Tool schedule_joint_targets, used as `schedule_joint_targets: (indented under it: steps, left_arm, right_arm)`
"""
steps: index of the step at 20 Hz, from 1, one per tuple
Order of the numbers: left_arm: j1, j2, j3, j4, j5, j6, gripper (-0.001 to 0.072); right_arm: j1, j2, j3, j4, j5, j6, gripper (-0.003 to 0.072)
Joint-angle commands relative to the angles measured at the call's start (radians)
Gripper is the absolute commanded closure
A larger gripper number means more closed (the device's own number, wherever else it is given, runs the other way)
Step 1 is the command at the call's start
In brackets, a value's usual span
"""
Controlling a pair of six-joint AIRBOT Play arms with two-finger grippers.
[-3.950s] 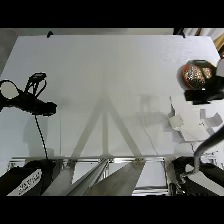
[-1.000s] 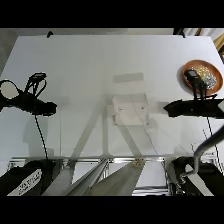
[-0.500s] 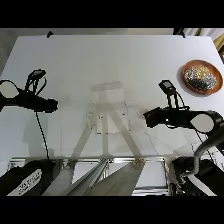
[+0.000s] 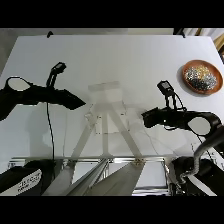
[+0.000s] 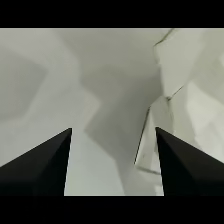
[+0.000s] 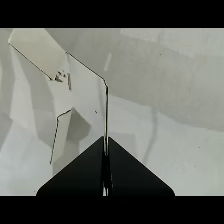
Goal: Fold the box and place the chain.
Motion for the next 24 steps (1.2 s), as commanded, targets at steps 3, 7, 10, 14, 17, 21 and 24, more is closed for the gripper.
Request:
schedule_joint_targets:
  steps: [3,7,10,14,17,21,24]
  left_arm:
    - [-0.024,-0.145,0.0,-0.203,-0.049,0.329,0.0095]
    - [-0.025,-0.193,0.001,-0.261,-0.055,0.423,0.0061]
    - [-0.026,-0.216,0.001,-0.29,-0.07,0.444,0.0061]
    - [-0.027,-0.22,0.001,-0.392,-0.069,0.533,0.0068]
    - [-0.053,-0.232,0.001,-0.402,-0.07,0.552,0.0069]
    - [-0.107,-0.265,0.001,-0.39,-0.071,0.568,0.0077]
    - [-0.132,-0.285,0.001,-0.358,-0.061,0.567,0.0113]
  right_arm:
    - [0.002,0.001,-0.001,0.002,-0.002,0.003,0.0668]
    - [0.002,0.001,-0.001,0.006,-0.002,0.003,0.0668]
    - [0.002,0.001,-0.001,0.009,-0.002,0.003,0.0668]
    - [0.002,0.001,-0.001,0.009,-0.002,0.003,0.0668]
    - [0.002,0.001,-0.001,0.009,-0.002,0.003,0.0668]
    - [0.002,0.001,-0.001,0.009,-0.002,0.003,0.0668]
    - [0.002,0.001,-0.001,0.009,-0.002,0.003,0.0668]
